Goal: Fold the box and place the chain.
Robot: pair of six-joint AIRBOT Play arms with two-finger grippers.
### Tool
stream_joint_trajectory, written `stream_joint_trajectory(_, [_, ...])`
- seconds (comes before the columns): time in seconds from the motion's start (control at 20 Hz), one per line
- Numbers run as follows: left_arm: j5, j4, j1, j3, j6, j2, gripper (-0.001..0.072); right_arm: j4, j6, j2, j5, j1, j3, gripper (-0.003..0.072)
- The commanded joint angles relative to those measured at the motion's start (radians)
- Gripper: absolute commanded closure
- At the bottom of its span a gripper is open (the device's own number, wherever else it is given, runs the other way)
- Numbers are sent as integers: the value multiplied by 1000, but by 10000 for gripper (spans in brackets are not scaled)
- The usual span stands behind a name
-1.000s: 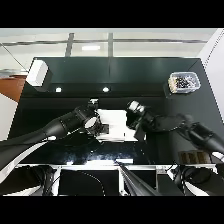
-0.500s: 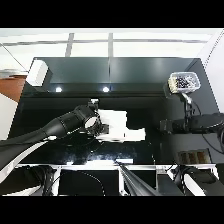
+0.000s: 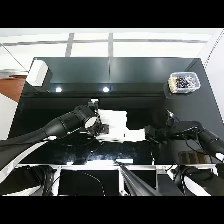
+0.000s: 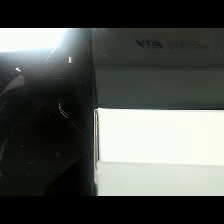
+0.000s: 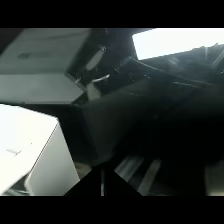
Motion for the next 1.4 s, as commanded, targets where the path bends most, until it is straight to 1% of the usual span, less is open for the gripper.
stream_joint_trajectory(0.0, [3, -1, 1, -1, 0, -1, 682, 75, -31, -65, 61, 69, 10, 667])
stream_joint_trajectory(0.1, [3, -1, 1, -1, -1, -1, 682, 75, -36, -65, 48, 95, 47, 664])
stream_joint_trajectory(0.15, [3, -1, 1, -1, 0, -1, 682, 75, -36, -65, 33, 106, 72, 614])
stream_joint_trajectory(0.25, [2, 0, 1, -1, 0, -1, 682, 70, -36, -65, -28, 118, 132, 321])
stream_joint_trajectory(0.35, [2, -1, 1, -1, 0, -1, 682, 29, -40, -65, -95, 119, 196, 67])
stream_joint_trajectory(0.45, [3, -1, 1, -1, 0, -1, 682, -29, -47, -64, -114, 119, 233, 65])
stream_joint_trajectory(0.7, [3, 0, 1, -1, 0, -1, 682, -15, -46, -65, -142, 122, 235, 68])
stream_joint_trajectory(0.75, [3, 0, 1, -1, 0, -1, 682, -15, -46, -64, -142, 122, 235, 161])
stream_joint_trajectory(0.8, [3, 1, 1, -1, 0, -1, 682, -16, -46, -65, -135, 130, 235, 160])
stream_joint_trajectory(0.95, [6, 1, 1, -1, 0, -1, 682, -15, -21, -65, -75, 198, 235, 161])
stream_joint_trajectory(1.2, [17, 1, 1, -1, 0, -1, 682, -27, 103, -65, 73, 323, 259, 161])
stream_joint_trajectory(1.3, [18, 2, 1, -1, 0, -1, 682, -61, 154, -76, 103, 357, 273, 162])
stream_joint_trajectory(1.35, [18, 2, 1, -1, 0, -1, 682, -103, 196, -85, 114, 375, 284, 162])
